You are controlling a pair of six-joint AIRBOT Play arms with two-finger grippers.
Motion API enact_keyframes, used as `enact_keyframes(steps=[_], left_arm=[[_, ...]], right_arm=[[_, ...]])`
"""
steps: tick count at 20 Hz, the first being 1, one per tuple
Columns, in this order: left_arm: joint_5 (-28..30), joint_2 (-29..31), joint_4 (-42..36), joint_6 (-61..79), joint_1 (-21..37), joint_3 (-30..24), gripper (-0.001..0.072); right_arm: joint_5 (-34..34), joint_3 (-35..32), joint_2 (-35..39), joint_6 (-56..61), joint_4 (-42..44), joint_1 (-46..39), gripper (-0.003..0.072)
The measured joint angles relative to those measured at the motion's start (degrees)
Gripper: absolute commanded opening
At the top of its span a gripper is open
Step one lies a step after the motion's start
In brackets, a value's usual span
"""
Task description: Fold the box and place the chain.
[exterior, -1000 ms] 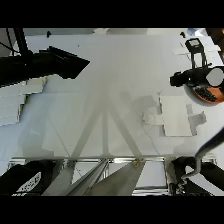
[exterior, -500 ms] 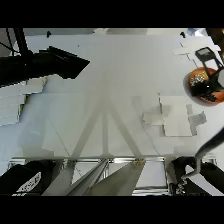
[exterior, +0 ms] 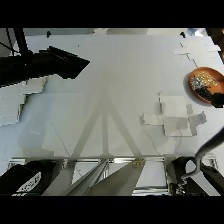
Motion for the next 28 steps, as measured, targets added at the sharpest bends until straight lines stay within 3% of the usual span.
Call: enact_keyframes(steps=[6,14,15,16,18,19,25,28], left_arm=[[0.0,0.0,0.0,0.0,0.0,0.0,0.0649],[0.0,0.0,0.0,-0.02,0.0,0.0,0.0649],[0.0,0.0,0.0,0.0,0.02,0.0,0.0649],[0.0,0.0,0.0,0.0,0.02,0.0,0.0649],[0.0,0.0,0.0,-0.02,0.02,0.0,0.0649],[0.0,0.0,0.0,0.0,0.0,0.0,0.0649],[0.0,0.0,0.0,0.0,0.0,0.0,0.0649],[0.0,0.0,0.0,0.0,0.02,0.0,0.0649]], right_arm=[[-1.77,-5.95,-3.5,-1.6,0.85,-1.6,0.049],[-2.62,-7.34,-10.67,-1.99,-0.48,-1.84,0.0484],[-2.69,-7.37,-11.63,-1.99,-0.76,-1.86,0.0459],[-3.15,-7.39,-12.72,-1.99,-0.9,-1.84,0.0376],[-3.93,-7.41,-14.78,-1.99,-1.29,-1.84,0.0172],[-4.39,-7.41,-15.74,-1.99,-1.42,-1.86,0.0032],[-6.45,-7.41,-18.21,-2.25,-0.5,-1.86,0.0004],[-6.38,-7.41,-16.61,-5.62,4.72,-1.86,0.0003]])
